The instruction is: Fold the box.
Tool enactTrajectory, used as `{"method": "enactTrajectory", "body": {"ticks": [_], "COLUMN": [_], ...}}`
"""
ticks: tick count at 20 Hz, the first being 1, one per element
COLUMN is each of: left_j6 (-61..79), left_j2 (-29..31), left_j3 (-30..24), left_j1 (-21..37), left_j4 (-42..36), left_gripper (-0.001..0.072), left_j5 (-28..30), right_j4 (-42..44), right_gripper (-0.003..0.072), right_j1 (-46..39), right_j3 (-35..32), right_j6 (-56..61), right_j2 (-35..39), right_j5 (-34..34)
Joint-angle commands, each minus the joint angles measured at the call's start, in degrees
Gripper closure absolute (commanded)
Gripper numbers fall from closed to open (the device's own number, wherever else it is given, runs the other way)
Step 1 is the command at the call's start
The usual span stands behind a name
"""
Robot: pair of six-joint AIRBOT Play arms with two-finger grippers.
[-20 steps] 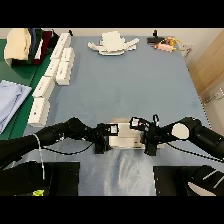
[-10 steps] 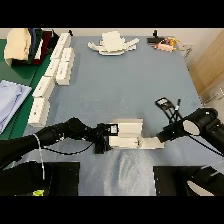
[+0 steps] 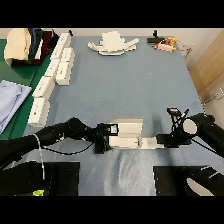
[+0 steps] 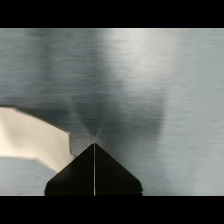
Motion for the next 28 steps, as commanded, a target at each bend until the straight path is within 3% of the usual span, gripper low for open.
{"method": "enactTrajectory", "body": {"ticks": [1,8,9,10,14,16,24,26,28], "left_j6": [0.0,0.0,0.0,0.0,0.0,0.0,0.0,0.0,0.0], "left_j2": [0.0,0.0,0.0,0.0,0.0,0.0,0.0,0.0,0.0], "left_j3": [0.0,0.0,0.0,0.0,0.0,0.0,0.0,0.0,0.0], "left_j1": [0.0,0.0,0.0,0.0,0.0,0.0,0.0,0.0,0.0], "left_j4": [0.0,0.0,0.0,0.0,0.0,0.0,0.0,0.0,0.0], "left_gripper": [0.0193,0.0193,0.0192,0.0193,0.0193,0.0193,0.0192,0.0192,0.0192], "left_j5": [0.0,0.0,0.0,0.0,0.0,0.0,0.0,0.0,0.0], "right_j4": [12.1,16.0,16.5,17.1,20.6,20.8,23.3,24.5,24.4], "right_gripper": [0.0678,0.0677,0.0634,0.0539,0.051,0.0322,0.0321,0.0223,0.0224], "right_j1": [-0.3,-0.3,-0.3,-0.3,-0.3,-0.3,0.5,0.9,1.7], "right_j3": [-1.0,-0.4,-0.4,-0.4,-0.2,0.8,3.4,3.4,3.3], "right_j6": [-6.6,-9.0,-9.0,-9.4,-11.8,-12.1,-12.7,-13.1,-13.1], "right_j2": [-0.5,4.4,5.0,5.5,6.0,6.0,5.9,5.8,4.8], "right_j5": [-3.7,-3.6,-3.6,-3.6,-3.9,-3.8,-4.0,-5.0,-5.6]}}
